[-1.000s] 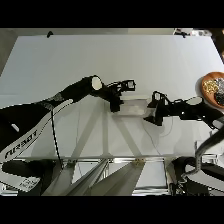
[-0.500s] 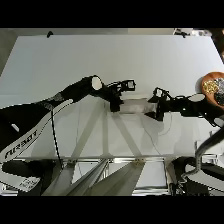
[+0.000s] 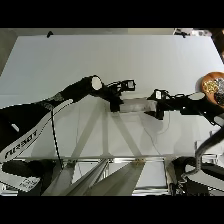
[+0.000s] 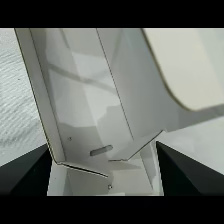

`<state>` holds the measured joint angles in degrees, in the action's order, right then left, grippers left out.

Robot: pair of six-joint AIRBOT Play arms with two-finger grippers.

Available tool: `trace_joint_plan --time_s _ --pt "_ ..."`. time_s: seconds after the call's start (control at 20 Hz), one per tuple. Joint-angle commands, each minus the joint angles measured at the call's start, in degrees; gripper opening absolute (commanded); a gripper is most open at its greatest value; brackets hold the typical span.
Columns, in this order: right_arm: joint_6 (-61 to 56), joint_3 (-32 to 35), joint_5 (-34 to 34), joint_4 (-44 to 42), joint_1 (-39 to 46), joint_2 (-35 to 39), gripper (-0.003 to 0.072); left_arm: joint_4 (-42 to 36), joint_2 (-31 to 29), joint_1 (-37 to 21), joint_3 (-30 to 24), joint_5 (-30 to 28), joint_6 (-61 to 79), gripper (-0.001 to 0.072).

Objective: Fold the box and place the chain.

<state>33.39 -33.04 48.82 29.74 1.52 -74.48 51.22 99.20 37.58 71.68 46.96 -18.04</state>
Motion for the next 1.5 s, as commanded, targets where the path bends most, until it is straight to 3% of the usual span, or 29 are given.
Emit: trace_joint_plan --time_s 0.0,1.0,1.1,1.2,1.45 --pt "1.6 -0.7 -0.1 -1.6 -1.5 -0.9 0.0681 0.0 0.0 0.0 0.0 0.0 0.0 0.0011" --pt "1.2 -1.0 -0.2 -1.4 -3.4 -4.5 0.0656 0.0 0.0 0.0 0.0 0.0 0.0 0.0011" --pt "1.2 -1.0 -0.2 -1.4 -3.4 -4.5 0.0637 0.0 0.0 0.0 0.0 0.0 0.0 0.0011" --pt "1.2 -1.0 -0.2 -1.3 -3.4 -4.5 0.0546 0.0 0.0 0.0 0.0 0.0 0.0 0.0011" --pt "1.2 -1.0 0.1 -1.2 -3.4 -4.8 0.0530 0.0 0.0 0.0 0.0 0.0 0.0 0.0011"
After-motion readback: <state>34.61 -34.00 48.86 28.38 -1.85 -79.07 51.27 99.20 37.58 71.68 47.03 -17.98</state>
